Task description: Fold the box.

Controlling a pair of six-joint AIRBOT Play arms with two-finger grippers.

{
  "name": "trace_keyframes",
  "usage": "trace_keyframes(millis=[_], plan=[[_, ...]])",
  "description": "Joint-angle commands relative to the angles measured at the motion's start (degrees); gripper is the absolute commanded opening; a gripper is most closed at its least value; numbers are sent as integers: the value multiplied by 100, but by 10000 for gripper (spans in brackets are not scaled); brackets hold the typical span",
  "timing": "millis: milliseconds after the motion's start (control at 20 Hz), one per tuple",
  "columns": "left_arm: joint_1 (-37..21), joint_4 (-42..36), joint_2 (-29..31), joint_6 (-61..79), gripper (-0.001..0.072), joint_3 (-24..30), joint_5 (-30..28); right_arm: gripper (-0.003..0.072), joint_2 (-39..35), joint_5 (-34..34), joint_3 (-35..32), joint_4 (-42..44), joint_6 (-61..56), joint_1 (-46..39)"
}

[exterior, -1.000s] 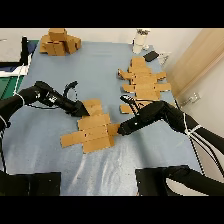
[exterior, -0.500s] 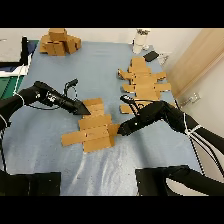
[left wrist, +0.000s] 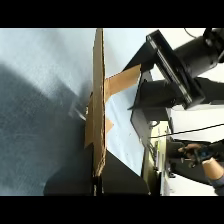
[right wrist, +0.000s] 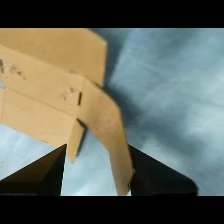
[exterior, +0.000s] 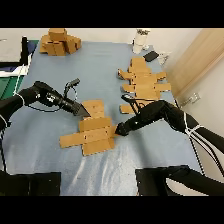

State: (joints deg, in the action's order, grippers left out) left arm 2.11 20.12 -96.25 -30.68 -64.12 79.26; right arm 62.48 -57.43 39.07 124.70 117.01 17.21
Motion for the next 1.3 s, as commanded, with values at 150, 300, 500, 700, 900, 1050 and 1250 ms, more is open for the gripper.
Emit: trace_keyframes(millis=[150, 300, 500, 700, 900, 1050, 1250], plan=[[505, -131, 549, 1152, 4, 258, -702, 411, -7, -319, 920, -1440, -1731, -553], [793, -791, 984, 2135, 5, 796, -1298, 173, -7, -354, 1255, -1628, -2201, -610], [1040, -1252, 1353, 3340, 5, 1565, -1971, 162, -2, -142, 1274, -1484, -2306, -603], [1392, -1161, 1386, 3888, 5, 1792, -2127, 162, -2, 146, 1274, -1305, -2315, -603], [1703, -671, 1440, 3873, 5, 1788, -2280, 161, 9, 160, 1268, -1303, -2315, -603], [1792, -514, 1447, 3849, 6, 1781, -2299, 161, 31, 175, 1263, -1292, -2310, -573], [1709, -463, 1506, 3659, 6, 1709, -2393, 161, 87, 168, 1263, -1290, -2312, -457]])
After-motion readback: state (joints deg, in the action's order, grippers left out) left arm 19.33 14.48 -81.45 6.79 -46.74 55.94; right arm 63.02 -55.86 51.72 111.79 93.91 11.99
